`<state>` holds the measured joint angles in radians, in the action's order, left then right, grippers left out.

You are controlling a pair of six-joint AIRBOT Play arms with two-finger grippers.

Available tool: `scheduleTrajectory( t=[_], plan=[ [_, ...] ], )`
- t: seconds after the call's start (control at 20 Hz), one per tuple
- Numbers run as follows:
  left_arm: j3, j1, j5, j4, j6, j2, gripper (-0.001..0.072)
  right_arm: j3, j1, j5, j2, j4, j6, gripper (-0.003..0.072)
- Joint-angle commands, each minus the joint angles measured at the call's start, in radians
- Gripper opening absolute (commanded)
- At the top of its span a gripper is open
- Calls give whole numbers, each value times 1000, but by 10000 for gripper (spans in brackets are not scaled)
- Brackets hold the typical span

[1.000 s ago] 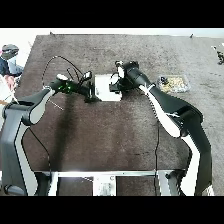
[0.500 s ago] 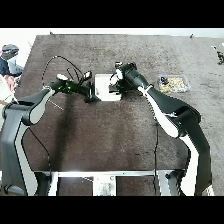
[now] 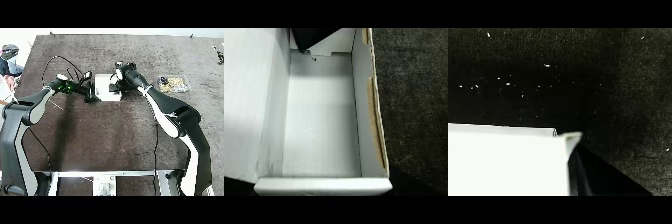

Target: Fold the box and place the chain.

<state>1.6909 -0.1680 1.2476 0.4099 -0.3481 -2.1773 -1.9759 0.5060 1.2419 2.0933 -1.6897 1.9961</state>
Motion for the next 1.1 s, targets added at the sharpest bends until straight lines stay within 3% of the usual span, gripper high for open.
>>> scheduleTrajectory(
  t=[0.0,0.45,0.55,0.65,0.7,0.85,0.95,1.05],
  plan=[
    [0,1,-1,0,3,1,415,0,0,0,-9,5,10,308],
    [0,1,0,0,3,1,415,0,0,1,-14,3,-2,275],
    [0,1,0,0,3,1,414,0,0,1,-2,3,-6,160],
    [0,1,-1,0,3,1,415,0,0,-6,0,2,-6,151],
    [0,1,0,0,3,1,415,0,0,-7,0,3,-5,83],
    [0,1,-1,0,3,1,415,0,0,1,1,14,-5,82],
    [0,1,-1,0,3,1,414,0,0,0,1,13,-5,14],
    [0,1,0,0,3,1,415,0,0,0,1,6,-1,13]
  ],
)
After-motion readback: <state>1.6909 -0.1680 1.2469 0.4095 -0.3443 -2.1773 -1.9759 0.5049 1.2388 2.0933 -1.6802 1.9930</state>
